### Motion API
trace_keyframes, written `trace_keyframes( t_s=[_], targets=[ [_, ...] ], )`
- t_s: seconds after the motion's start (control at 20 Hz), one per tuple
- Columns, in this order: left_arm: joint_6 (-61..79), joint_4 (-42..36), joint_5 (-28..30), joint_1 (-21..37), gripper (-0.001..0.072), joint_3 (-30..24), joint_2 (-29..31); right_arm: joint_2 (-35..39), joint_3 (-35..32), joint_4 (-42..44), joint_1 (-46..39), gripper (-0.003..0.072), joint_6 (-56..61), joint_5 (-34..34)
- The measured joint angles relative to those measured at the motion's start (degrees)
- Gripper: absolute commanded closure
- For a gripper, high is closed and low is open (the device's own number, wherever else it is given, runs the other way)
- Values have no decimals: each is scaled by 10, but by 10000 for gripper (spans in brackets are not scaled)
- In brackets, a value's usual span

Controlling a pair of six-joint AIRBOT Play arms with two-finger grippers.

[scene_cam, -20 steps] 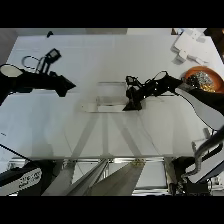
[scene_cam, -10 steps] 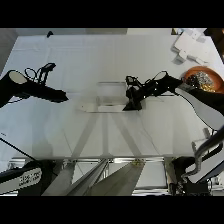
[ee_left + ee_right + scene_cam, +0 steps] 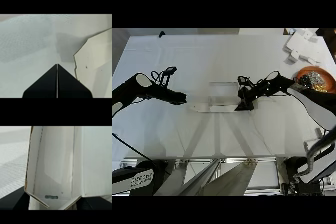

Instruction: Fold the box and place the chain.

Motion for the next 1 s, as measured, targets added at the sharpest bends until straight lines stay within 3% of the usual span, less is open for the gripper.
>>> trace_keyframes(
  t_s=[0.65,1.0],
  targets=[
    [-1,-50,9,-15,703,-1,-21,0,0,0,0,285,0,0],
    [10,-85,5,-53,702,-1,-24,0,0,0,0,285,0,0]
  ],
)
